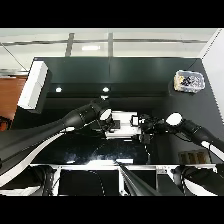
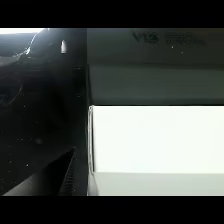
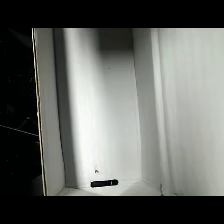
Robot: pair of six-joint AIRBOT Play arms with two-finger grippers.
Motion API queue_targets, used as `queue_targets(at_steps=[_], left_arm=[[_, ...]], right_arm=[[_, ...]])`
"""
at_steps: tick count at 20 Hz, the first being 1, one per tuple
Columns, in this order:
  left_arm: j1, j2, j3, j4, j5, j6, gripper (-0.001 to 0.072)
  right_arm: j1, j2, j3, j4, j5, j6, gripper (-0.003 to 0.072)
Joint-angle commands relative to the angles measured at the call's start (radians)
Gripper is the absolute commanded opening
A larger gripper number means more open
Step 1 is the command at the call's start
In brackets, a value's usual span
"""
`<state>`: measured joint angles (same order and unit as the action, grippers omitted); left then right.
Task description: Fold the box and place the chain.
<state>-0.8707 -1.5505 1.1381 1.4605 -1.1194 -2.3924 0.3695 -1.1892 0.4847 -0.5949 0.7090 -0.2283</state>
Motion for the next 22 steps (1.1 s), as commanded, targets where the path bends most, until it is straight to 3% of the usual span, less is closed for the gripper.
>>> queue_targets(at_steps=[1,2,8,9,10,17,20,21,22], left_arm=[[0.0,0.0,0.001,-0.003,-0.01,0.002,0.0133],[0.0,0.0,0.001,-0.003,-0.011,0.002,0.0028],[0.002,0.0,0.004,0.001,-0.031,0.006,0.0028],[0.003,0.0,0.007,0.01,-0.038,0.01,0.0028],[0.003,0.0,0.013,0.026,-0.042,0.011,0.0028],[0.006,0.0,0.02,0.041,-0.038,0.051,0.0029],[0.006,0.0,0.02,0.041,-0.039,0.058,0.0029],[0.006,0.0,0.02,0.041,-0.038,0.058,0.0029],[0.006,0.0,0.02,0.042,-0.037,0.058,0.0029]], right_arm=[[0.001,-0.001,0.0,0.0,0.0,0.0,0.044],[0.001,-0.001,0.0,0.0,0.0,0.0,0.0439],[0.0,0.003,0.001,0.0,0.001,0.044,0.046],[0.0,0.013,0.001,-0.001,0.011,0.069,0.0646],[0.0,0.027,0.001,-0.002,0.039,0.082,0.0647],[-0.002,0.111,0.001,-0.201,0.093,0.122,0.0643],[-0.002,0.111,0.001,-0.188,0.091,0.123,0.064],[-0.002,0.111,0.001,-0.187,0.092,0.124,0.0487],[-0.002,0.111,0.0,-0.184,0.092,0.124,0.046]])
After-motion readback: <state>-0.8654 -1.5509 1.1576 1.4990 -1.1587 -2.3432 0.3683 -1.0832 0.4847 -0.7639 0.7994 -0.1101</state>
